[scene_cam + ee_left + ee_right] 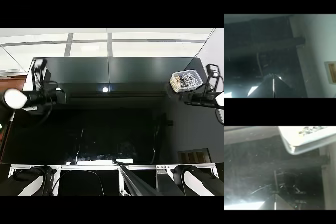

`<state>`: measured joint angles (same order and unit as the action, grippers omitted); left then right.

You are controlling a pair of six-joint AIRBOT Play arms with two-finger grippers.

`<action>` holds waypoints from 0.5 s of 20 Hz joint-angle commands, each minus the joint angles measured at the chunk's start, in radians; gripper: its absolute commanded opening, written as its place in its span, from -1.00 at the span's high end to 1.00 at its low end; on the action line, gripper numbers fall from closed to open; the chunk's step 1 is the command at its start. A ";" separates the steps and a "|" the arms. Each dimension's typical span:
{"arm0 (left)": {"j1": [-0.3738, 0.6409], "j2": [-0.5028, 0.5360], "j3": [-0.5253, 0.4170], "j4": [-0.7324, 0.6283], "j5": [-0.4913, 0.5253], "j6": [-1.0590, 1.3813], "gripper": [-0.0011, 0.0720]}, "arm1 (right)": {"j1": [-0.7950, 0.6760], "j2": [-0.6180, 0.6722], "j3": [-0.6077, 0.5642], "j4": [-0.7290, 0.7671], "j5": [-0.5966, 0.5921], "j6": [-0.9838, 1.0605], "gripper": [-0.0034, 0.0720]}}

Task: Fold the box and place the chain.

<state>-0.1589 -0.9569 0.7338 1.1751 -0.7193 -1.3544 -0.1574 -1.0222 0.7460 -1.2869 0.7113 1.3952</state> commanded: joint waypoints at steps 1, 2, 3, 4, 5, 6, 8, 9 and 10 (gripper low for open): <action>-0.022 0.065 -0.126 0.025 0.126 -0.003 0.89 | 0.065 -0.001 -0.052 -0.008 -0.104 -0.031 0.85; -0.022 0.065 -0.126 0.028 0.126 -0.003 0.89 | 0.070 -0.001 -0.052 -0.003 -0.108 -0.031 0.85; -0.022 0.064 -0.126 0.028 0.135 -0.003 0.89 | 0.070 -0.001 -0.052 -0.004 -0.109 -0.031 0.85; -0.022 0.064 -0.126 0.022 0.138 -0.003 0.89 | 0.070 -0.001 -0.052 -0.004 -0.110 -0.031 0.85; -0.022 0.064 -0.126 0.018 0.139 -0.003 0.89 | 0.070 -0.001 -0.052 -0.004 -0.109 -0.031 0.85; -0.022 0.064 -0.126 0.018 0.139 -0.003 0.89 | 0.070 -0.001 -0.052 -0.004 -0.109 -0.031 0.85; -0.022 0.064 -0.126 0.018 0.138 -0.003 0.89 | 0.070 -0.001 -0.052 -0.004 -0.109 -0.031 0.85; -0.022 0.064 -0.126 0.018 0.139 -0.003 0.89 | 0.070 -0.001 -0.052 -0.004 -0.109 -0.031 0.85; -0.022 0.064 -0.126 0.018 0.139 -0.003 0.89 | 0.070 -0.001 -0.052 -0.004 -0.109 -0.031 0.85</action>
<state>-0.1802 -0.8959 0.6121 1.1923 -0.5888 -1.3575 -0.0906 -1.0233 0.6960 -1.2907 0.6067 1.3659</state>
